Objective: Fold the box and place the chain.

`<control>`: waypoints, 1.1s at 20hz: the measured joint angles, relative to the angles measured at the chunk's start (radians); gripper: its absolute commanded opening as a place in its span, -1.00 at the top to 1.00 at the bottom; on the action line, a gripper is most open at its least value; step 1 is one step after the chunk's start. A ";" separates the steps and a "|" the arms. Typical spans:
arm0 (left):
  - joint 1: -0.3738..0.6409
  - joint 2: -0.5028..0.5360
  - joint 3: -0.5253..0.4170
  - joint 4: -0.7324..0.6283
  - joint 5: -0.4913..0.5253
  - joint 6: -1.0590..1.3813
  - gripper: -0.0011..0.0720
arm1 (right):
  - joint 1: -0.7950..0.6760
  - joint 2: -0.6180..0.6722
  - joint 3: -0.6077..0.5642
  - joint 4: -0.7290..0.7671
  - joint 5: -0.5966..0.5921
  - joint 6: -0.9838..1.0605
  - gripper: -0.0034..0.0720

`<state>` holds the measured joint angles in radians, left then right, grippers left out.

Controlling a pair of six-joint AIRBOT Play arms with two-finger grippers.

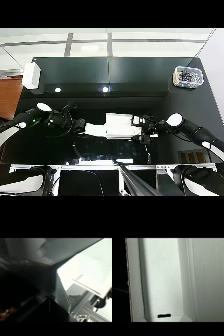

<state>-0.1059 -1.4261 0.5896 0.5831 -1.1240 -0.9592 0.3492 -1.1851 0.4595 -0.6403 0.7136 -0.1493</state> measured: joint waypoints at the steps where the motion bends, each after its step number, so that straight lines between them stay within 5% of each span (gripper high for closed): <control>1: -0.001 0.000 0.000 0.007 0.010 -0.003 0.91 | 0.000 0.000 0.000 0.000 0.000 0.000 0.55; 22: -0.066 -0.082 0.089 -0.175 -0.079 0.117 0.91 | 0.000 0.000 0.000 0.001 -0.001 0.001 0.55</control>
<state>-0.1715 -1.5078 0.6788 0.4080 -1.2026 -0.8417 0.3489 -1.1851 0.4595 -0.6395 0.7128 -0.1482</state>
